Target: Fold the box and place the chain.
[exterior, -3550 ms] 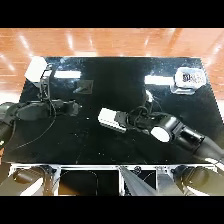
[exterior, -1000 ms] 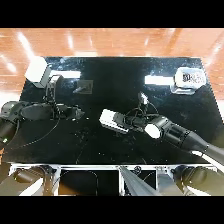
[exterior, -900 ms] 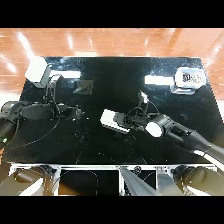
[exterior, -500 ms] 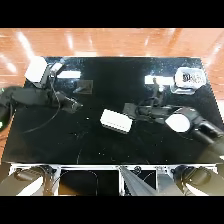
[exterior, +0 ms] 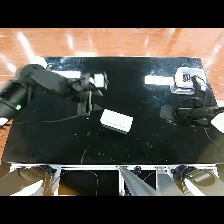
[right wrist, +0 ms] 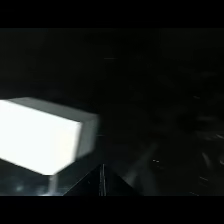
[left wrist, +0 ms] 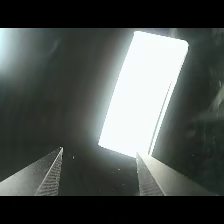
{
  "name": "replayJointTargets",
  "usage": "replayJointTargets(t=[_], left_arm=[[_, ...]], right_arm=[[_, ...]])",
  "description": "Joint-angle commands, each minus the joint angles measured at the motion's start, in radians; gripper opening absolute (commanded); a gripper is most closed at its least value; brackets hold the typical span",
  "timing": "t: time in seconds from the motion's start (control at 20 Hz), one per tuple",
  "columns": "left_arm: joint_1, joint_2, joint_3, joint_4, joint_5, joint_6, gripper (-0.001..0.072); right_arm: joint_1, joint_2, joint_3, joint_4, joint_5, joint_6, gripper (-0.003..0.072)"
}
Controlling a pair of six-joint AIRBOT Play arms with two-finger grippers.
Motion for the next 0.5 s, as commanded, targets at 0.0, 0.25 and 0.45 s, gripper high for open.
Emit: replayJointTargets(t=[0.0, 0.25, 0.45], left_arm=[[-0.103, -0.061, 0.013, 0.087, -0.027, 0.084, 0.0555], [-0.103, -0.209, 0.013, 0.101, -0.066, 0.084, 0.0552], [-0.076, -0.272, 0.013, 0.097, -0.075, 0.084, 0.0552]], right_arm=[[-0.074, 0.021, 0.0, -0.045, 0.049, -0.004, 0.0032], [-0.087, 0.021, 0.0, -0.046, 0.024, -0.003, 0.0032], [-0.087, 0.021, 0.0, -0.043, 0.053, -0.003, 0.0032]])
